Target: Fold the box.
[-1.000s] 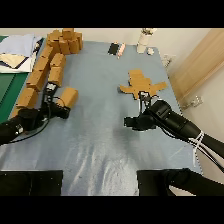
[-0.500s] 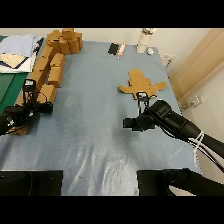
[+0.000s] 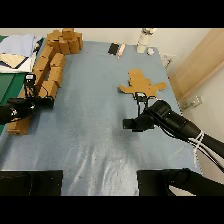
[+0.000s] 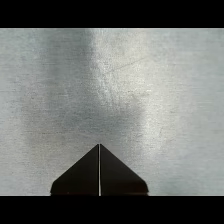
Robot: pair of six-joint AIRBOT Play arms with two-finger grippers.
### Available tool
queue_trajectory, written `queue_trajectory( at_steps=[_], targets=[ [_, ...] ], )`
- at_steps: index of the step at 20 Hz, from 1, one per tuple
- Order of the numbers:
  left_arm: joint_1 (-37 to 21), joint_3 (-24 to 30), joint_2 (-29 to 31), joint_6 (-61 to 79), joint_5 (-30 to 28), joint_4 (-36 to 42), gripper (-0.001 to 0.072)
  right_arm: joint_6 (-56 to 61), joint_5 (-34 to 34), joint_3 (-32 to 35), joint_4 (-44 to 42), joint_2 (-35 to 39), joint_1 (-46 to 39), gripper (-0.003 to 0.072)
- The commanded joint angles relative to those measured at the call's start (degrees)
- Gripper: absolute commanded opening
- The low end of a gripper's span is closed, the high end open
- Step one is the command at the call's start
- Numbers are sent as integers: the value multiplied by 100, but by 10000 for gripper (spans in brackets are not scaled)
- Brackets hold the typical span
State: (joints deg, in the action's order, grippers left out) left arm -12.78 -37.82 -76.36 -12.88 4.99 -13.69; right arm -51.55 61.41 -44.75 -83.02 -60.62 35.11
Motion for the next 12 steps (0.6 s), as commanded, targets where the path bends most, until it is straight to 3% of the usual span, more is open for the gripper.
queue_trajectory(
  at_steps=[1,2,3,9,12],
  targets=[
    [-7,-83,-92,-22,11,-4,462,-42,0,-7,-87,-2,-2,4],
    [-7,-83,-90,-22,11,-4,591,-63,0,-7,-107,-2,-2,4],
    [-7,-83,-90,-22,15,-4,671,-66,2,-7,-142,-2,-2,4],
    [-24,-79,52,-26,479,-149,673,-149,7,-7,-254,0,-2,4],
    [-214,-66,343,-481,1222,-750,701,-273,9,-68,-251,-2,-2,5]
  ],
)
